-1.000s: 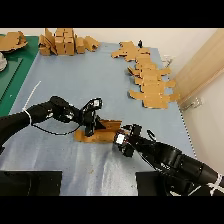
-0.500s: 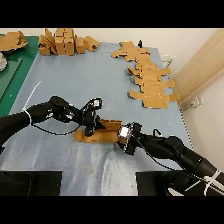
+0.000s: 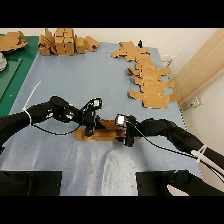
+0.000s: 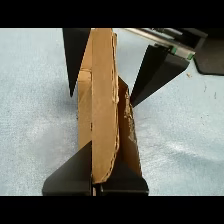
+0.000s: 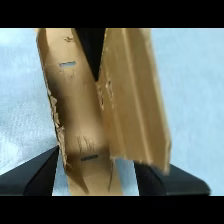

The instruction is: Fold the box.

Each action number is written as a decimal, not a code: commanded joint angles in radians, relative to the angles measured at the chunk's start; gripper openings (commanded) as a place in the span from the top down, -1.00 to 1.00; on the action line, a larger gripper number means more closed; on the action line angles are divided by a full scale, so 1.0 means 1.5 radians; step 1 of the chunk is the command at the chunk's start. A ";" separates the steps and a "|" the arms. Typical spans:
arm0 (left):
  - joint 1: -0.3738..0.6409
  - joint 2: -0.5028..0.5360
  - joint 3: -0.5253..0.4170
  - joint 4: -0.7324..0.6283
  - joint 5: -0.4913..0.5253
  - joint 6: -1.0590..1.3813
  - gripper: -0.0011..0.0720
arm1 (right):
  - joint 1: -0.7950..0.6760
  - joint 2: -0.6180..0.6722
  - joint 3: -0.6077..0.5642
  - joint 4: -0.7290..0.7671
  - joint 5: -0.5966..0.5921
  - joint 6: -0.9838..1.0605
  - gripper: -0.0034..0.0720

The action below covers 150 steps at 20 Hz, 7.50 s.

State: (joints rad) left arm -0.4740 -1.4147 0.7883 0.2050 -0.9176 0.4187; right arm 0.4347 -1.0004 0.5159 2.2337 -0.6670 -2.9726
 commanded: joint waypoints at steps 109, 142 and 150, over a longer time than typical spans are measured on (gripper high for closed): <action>0.035 -0.013 0.144 0.073 -0.121 -0.787 0.94 | -0.006 -0.112 0.031 -0.013 -0.069 -0.019 -0.29; -0.046 0.053 0.058 0.513 -0.069 -0.453 -0.63 | -0.006 -0.112 0.031 -0.013 -0.067 -0.019 -0.29; -0.081 0.054 0.059 0.494 -0.058 -0.473 -0.58 | -0.006 -0.112 0.031 -0.013 -0.066 -0.019 -0.29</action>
State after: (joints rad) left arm -0.5667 -1.3354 0.8783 0.9493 -1.0203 -0.2840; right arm 0.4259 -1.1683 0.5621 2.2135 -0.7681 -3.0005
